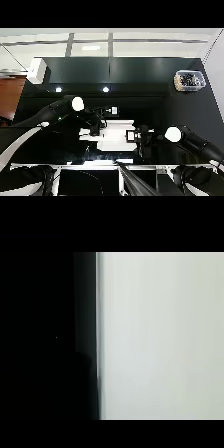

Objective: Fold the box and place the chain.

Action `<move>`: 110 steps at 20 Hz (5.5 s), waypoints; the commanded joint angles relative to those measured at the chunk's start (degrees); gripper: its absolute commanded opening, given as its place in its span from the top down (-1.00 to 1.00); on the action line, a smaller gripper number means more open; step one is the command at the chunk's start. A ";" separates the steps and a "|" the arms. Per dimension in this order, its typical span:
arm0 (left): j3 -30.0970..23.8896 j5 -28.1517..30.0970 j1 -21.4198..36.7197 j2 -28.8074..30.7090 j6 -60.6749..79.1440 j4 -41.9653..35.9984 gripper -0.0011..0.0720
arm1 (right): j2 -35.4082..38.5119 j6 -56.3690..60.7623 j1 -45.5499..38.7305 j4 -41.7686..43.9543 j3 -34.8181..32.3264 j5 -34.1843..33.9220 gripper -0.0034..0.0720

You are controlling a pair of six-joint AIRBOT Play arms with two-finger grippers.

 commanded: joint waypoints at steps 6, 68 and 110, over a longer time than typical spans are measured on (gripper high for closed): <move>0.00 -0.81 -0.02 -0.02 -0.07 -0.04 0.90 | 3.28 2.86 0.39 0.13 -0.11 -0.50 -0.96; 0.02 -0.74 -0.02 -0.02 -0.07 -0.04 0.91 | -4.31 -13.60 -5.88 9.25 2.03 -1.49 -0.96; 0.07 -0.68 -0.02 0.00 -0.87 -0.04 0.90 | -10.43 -20.50 -5.86 14.10 1.90 -6.38 -0.77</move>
